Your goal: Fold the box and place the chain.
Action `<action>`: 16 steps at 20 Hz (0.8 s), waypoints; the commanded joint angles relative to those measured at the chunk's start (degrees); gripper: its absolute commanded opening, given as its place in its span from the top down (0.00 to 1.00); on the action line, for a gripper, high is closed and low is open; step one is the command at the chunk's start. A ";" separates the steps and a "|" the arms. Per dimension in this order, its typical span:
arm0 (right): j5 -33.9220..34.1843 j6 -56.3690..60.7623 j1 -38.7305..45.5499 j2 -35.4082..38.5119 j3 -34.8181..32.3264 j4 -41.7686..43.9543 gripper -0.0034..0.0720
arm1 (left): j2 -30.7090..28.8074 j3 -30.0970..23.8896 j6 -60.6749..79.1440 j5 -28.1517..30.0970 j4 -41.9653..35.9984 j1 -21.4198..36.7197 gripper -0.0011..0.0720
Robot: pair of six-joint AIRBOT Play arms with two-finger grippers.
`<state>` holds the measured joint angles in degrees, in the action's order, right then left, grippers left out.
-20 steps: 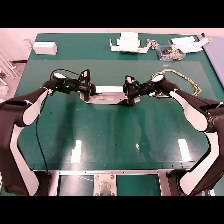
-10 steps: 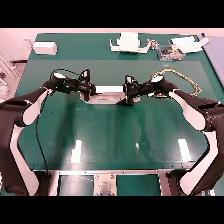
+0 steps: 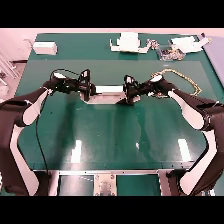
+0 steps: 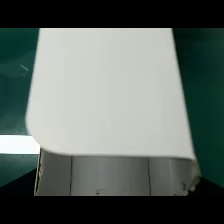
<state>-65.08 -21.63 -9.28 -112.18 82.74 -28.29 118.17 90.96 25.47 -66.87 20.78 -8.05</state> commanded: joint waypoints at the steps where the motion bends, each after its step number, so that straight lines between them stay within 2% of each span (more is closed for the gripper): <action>1: -0.26 0.02 -0.04 -0.20 0.37 -0.44 0.10 | 0.04 -0.02 0.04 -0.04 0.02 0.00 0.96; 14: -0.61 0.17 -0.02 -0.81 0.61 -1.14 0.11 | 0.04 -0.02 0.04 -0.07 0.02 0.00 0.96; 15: -0.61 0.17 -0.02 -0.81 0.63 -1.14 0.12 | 0.04 -0.02 0.04 -0.04 0.02 0.00 0.96; 16: -0.61 0.17 -0.02 -0.81 0.61 -1.14 0.19 | 0.04 -0.02 0.04 -0.07 0.02 0.00 0.96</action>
<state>-65.63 -21.45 -9.28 -112.95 83.31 -29.39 118.17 90.96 25.52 -67.00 20.82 -8.05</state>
